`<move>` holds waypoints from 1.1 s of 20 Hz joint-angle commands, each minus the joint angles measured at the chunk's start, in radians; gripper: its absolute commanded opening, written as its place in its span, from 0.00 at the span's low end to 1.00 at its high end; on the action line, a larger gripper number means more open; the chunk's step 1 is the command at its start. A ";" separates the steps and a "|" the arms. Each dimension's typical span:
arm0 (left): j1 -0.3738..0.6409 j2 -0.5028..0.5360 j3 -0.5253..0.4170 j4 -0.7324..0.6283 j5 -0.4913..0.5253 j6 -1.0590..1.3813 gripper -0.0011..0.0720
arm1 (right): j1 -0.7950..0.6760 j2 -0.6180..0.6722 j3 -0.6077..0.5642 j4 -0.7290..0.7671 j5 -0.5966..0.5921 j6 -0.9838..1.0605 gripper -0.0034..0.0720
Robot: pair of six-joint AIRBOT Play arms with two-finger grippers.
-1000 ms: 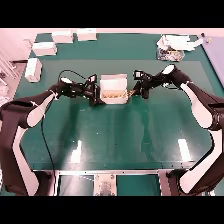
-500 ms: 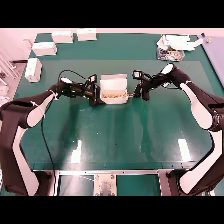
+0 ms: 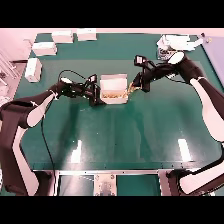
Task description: Fold the box and place the chain.
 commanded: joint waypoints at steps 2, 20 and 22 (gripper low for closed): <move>0.001 0.001 0.001 0.000 0.000 0.000 0.63 | 0.026 0.115 0.001 0.005 -0.002 0.041 0.05; 0.001 0.001 0.001 0.000 0.000 0.000 0.63 | 0.217 0.227 0.036 0.005 -0.171 0.041 0.05; 0.001 0.001 0.001 0.000 0.000 0.000 0.63 | 0.217 0.192 0.029 0.005 -0.171 0.066 0.05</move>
